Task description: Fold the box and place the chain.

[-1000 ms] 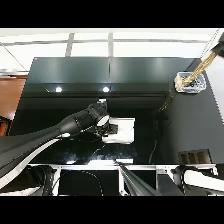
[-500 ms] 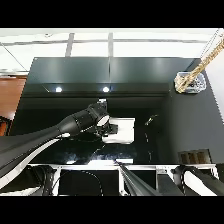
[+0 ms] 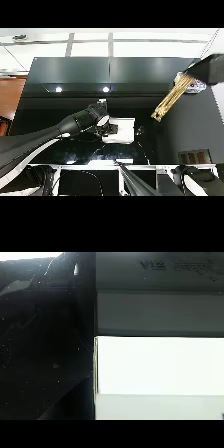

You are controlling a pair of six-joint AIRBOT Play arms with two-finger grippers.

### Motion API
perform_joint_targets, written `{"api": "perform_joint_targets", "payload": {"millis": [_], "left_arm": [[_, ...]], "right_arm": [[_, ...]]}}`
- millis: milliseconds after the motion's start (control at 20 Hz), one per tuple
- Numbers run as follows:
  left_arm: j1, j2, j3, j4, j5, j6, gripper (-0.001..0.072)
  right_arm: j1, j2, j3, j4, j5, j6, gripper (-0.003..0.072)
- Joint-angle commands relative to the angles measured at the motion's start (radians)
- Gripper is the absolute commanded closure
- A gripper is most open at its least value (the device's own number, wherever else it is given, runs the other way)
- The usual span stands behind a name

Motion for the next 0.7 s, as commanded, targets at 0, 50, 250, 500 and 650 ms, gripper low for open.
{"api": "perform_joint_targets", "payload": {"millis": [0, 50, 250, 500, 650], "left_arm": [[0.0, 0.0, 0.001, 0.0, 0.0, 0.0, 0.0683], [0.0, 0.0, 0.001, 0.0, 0.0, 0.0, 0.0683], [0.0, 0.0, 0.001, 0.0, 0.0, 0.0, 0.0683], [0.0, 0.0, 0.001, 0.0, 0.0, 0.0, 0.0683], [0.0, 0.0, 0.001, 0.0, 0.0, 0.0, 0.0683]], "right_arm": [[0.08, 0.01, -0.045, 0.005, 0.055, -0.016, 0.0687], [0.09, 0.01, -0.045, 0.007, 0.074, -0.015, 0.0687], [0.144, 0.01, -0.045, 0.079, 0.12, -0.051, 0.0687], [0.178, 0.009, -0.045, 0.104, 0.122, -0.06, 0.0687], [0.178, 0.009, -0.046, 0.104, 0.119, -0.061, 0.0687]]}}
